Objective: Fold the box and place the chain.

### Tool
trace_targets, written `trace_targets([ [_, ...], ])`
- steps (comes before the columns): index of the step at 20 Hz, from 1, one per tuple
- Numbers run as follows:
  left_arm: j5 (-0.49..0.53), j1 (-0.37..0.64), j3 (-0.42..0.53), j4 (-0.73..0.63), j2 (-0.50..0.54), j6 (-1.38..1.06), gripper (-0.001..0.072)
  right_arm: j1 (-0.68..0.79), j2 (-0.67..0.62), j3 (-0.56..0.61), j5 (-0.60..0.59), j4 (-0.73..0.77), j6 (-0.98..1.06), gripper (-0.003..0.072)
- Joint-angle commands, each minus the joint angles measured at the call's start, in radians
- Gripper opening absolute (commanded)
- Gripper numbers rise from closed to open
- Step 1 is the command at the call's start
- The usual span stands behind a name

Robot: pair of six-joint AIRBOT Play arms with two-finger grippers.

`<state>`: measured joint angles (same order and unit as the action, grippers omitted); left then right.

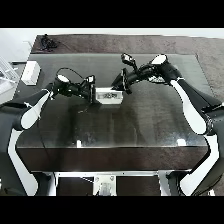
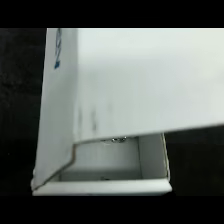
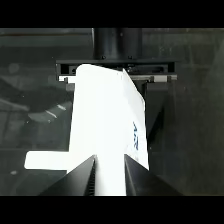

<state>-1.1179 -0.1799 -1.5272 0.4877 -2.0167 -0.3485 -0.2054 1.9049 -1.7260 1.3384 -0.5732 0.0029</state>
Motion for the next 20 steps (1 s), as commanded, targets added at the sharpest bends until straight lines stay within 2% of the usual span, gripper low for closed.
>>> trace_targets([
  [1,0.002,0.0,0.0,0.0,0.0,0.0,0.053,-0.005,0.003,0.026,-0.029,0.005,-0.034,0.0274],
  [8,0.002,0.0,0.0,0.0,0.0,0.0,0.0529,-0.01,0.003,0.047,0.015,0.015,-0.03,0.0308],
  [14,0.002,0.0,0.0,0.0,0.0,0.0,0.0529,-0.02,0.01,0.085,-0.082,0.015,-0.043,0.0327],
  [20,0.002,0.0,0.0,0.0,0.0,0.0,0.0529,-0.024,0.01,0.085,-0.127,0.016,-0.09,0.0323],
])
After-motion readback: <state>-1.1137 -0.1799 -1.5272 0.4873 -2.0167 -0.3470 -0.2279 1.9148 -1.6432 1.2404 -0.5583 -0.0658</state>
